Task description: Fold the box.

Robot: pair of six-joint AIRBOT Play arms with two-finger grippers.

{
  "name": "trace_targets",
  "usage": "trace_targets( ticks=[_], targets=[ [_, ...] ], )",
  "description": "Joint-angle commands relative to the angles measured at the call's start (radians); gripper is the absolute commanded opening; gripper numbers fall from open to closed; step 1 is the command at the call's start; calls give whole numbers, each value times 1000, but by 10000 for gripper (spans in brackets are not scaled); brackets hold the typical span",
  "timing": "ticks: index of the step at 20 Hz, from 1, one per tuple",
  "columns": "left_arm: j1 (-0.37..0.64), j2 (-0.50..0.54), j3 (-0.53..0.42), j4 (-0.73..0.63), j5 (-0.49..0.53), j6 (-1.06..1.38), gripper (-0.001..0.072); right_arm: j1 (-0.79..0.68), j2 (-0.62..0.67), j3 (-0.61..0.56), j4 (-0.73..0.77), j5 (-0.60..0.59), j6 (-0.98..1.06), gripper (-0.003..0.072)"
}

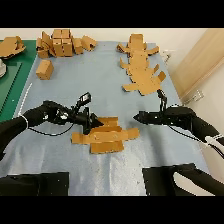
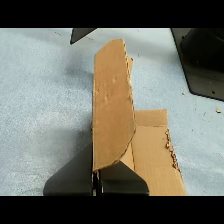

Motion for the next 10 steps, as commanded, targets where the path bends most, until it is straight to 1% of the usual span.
trace_targets(
  ticks=[1, 3, 6, 8, 10],
  targets=[
    [0, 0, 0, 0, 0, 0, 12, 1, 0, 0, -1, -18, 0, 4],
    [0, 0, 0, 0, 0, 0, 12, 1, 0, 0, -5, -33, -26, 4],
    [0, -1, 0, 0, 0, 0, 12, 1, 10, 0, -11, -70, -122, 3],
    [0, 0, 0, 0, 0, 0, 12, 1, 45, 0, -18, -73, -122, 3],
    [0, -1, 0, 0, 0, 0, 12, 1, 107, 0, -52, -90, -119, 3]
  ],
)
